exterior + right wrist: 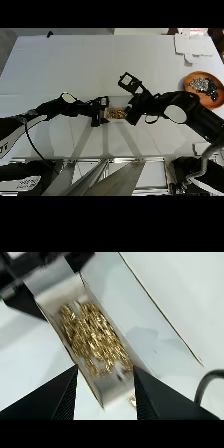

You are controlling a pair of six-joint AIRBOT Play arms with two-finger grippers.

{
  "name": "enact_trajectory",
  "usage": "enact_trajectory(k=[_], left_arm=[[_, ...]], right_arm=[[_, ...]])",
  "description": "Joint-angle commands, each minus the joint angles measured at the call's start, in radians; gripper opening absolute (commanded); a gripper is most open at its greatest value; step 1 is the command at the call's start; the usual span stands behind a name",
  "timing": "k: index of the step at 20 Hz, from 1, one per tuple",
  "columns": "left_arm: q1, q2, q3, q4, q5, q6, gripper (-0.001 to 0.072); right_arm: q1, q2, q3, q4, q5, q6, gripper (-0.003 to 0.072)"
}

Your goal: Fold the box and place the chain.

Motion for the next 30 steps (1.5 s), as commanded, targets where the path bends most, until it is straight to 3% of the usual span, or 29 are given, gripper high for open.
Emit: enact_trajectory(k=[1,4,7,10,13,19,20,30], left_arm=[[0.0,0.001,0.0,0.0,0.0,0.0,0.0284],[0.0,0.001,0.0,0.0,0.0,0.0,0.0284],[0.0,0.001,0.0,0.0,0.0,0.0,0.0284],[0.0,0.001,0.0,0.0,0.0,0.0,0.0284],[0.0,0.001,0.0,0.0,0.0,0.0,0.0284],[0.0,0.001,0.0,0.0,0.0,0.0,0.0284],[0.0,0.001,0.0,0.0,0.0,0.0,0.0284],[0.0,0.001,0.0,0.0,0.0,0.0,0.0284]], right_arm=[[0.0,0.077,0.001,-0.172,0.148,0.0,0.0379],[-0.05,0.083,-0.002,-0.195,0.188,-0.035,0.0379],[-0.227,0.083,-0.005,-0.139,0.186,-0.138,0.0379],[-0.407,0.076,-0.032,-0.055,0.182,-0.372,0.0379],[-0.495,0.026,-0.073,0.077,0.176,-0.614,0.0382],[-0.502,-0.221,-0.078,0.359,0.145,-1.01,0.0442],[-0.501,-0.255,-0.078,0.375,0.125,-1.043,0.0481],[-0.417,-0.407,-0.078,0.39,0.042,-1.236,0.048]])
